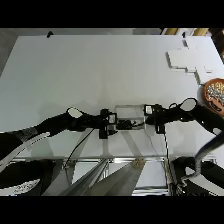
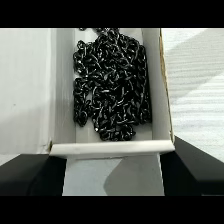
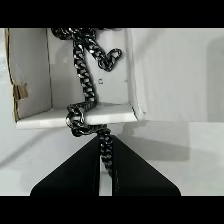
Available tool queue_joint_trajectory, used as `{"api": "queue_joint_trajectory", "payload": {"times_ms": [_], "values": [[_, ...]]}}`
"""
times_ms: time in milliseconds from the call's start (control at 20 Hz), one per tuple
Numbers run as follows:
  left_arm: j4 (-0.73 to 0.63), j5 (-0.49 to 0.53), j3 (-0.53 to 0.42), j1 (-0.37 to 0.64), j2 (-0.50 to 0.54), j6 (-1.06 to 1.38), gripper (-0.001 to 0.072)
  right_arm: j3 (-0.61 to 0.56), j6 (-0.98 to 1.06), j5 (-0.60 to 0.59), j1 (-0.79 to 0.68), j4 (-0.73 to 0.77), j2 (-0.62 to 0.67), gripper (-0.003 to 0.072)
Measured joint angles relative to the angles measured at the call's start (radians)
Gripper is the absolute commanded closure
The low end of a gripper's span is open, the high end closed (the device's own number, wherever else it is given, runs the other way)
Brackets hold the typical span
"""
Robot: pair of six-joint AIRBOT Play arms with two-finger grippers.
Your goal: Fold the box and place the chain.
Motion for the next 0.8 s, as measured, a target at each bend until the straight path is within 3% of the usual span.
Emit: {"api": "queue_joint_trajectory", "payload": {"times_ms": [250, 350, 550, 800], "values": [[0.000, 0.000, 0.000, 0.000, 0.000, 0.000, 0.0659, 0.000, 0.131, -0.013, 0.002, -0.174, 0.185, 0.0666], [0.000, 0.000, 0.000, 0.000, 0.000, 0.000, 0.0659, -0.001, 0.176, -0.013, 0.002, -0.172, 0.270, 0.0667], [0.000, 0.000, 0.000, 0.000, 0.000, 0.000, 0.0659, -0.002, 0.216, 0.019, 0.003, 0.027, 0.372, 0.0667], [0.000, 0.000, 0.000, 0.000, 0.000, 0.000, 0.0659, -0.002, 0.229, 0.057, 0.076, 0.269, 0.406, 0.0666]]}}
